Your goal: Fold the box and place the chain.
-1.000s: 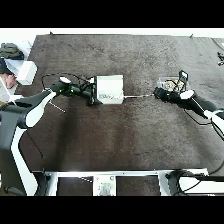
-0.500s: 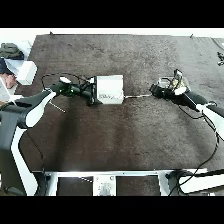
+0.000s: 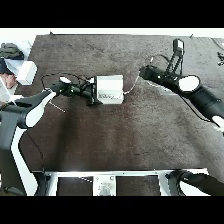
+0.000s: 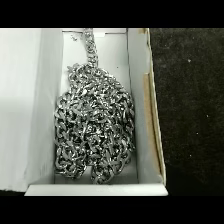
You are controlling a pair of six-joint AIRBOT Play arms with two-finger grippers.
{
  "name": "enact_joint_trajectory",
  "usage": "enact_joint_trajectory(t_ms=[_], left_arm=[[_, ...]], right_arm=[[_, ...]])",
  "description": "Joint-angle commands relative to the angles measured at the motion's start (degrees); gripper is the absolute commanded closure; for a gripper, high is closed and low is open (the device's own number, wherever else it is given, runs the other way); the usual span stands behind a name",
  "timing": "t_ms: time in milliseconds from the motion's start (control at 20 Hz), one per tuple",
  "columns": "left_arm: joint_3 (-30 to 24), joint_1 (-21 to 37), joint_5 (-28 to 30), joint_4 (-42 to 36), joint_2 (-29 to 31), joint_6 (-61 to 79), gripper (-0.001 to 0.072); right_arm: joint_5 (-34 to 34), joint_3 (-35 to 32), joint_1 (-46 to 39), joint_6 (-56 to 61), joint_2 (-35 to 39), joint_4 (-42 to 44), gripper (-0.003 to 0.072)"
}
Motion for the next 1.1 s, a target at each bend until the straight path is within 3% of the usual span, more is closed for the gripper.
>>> enact_joint_trajectory(t_ms=[0, 150, 550, 600, 650, 850, 1050], left_arm=[[-0.02, 0.02, 0.0, 0.02, 0.0, 0.0, 0.0365], [-0.02, 0.02, 0.02, 0.02, 0.0, 0.0, 0.0365], [-0.02, 0.02, 0.0, 0.02, 0.0, 0.0, 0.0365], [-0.02, 0.02, 0.02, 0.02, 0.0, 0.0, 0.0365], [-0.02, 0.02, 0.02, 0.02, 0.0, 0.0, 0.0365], [-0.02, 0.02, 0.02, 0.02, 0.0, 0.0, 0.0365], [-0.02, 0.02, 0.04, 0.02, 0.0, 0.0, 0.0365]], right_arm=[[-3.54, 1.92, 6.71, -0.57, 3.82, 0.04, 0.0698], [-7.58, 4.07, 10.62, -0.59, 2.97, -0.04, 0.0698], [-7.72, 5.97, 15.17, -0.55, -5.79, 0.02, 0.0697], [-6.84, 5.97, 15.54, -0.52, -6.84, 0.04, 0.0633], [-5.38, 5.95, 15.56, -0.52, -7.89, 0.02, 0.0413], [2.36, 5.88, 13.07, -0.55, -8.66, -2.36, 0.0419], [9.35, 1.88, 3.15, -0.46, -4.9, -4.02, 0.0419]])
